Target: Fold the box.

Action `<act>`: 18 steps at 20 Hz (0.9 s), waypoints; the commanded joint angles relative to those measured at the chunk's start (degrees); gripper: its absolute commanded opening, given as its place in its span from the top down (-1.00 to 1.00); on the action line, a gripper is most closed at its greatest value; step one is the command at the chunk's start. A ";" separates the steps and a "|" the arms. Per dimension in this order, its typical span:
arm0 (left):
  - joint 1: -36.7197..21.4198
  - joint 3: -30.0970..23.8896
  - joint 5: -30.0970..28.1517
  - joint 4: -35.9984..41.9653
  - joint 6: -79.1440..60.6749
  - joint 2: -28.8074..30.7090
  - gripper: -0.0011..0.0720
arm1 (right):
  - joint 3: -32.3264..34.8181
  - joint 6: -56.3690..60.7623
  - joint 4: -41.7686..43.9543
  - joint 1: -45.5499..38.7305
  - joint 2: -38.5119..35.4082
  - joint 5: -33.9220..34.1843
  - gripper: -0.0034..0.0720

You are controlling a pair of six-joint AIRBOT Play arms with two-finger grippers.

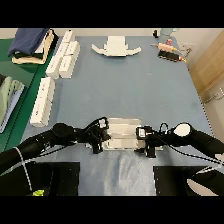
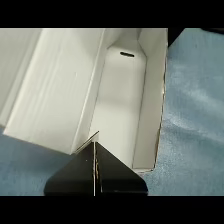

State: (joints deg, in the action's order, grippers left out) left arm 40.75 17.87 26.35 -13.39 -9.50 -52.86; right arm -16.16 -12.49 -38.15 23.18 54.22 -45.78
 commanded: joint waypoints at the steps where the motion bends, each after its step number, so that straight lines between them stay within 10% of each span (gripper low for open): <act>1: -0.15 0.04 -0.11 -12.22 23.52 5.62 0.93 | 0.02 0.00 0.00 0.02 -0.02 0.00 -0.43; 7: -3.02 2.89 20.68 -55.58 91.41 24.52 0.93 | 0.02 0.00 0.00 0.02 -0.02 0.00 -0.43; 11: -8.48 4.09 26.03 -58.86 111.62 33.83 0.93 | 0.02 0.00 0.00 0.02 -0.02 0.00 -0.43; 18: -19.08 2.32 31.26 -59.84 123.49 29.73 0.93 | 0.02 0.00 0.00 0.02 -0.02 0.00 -0.43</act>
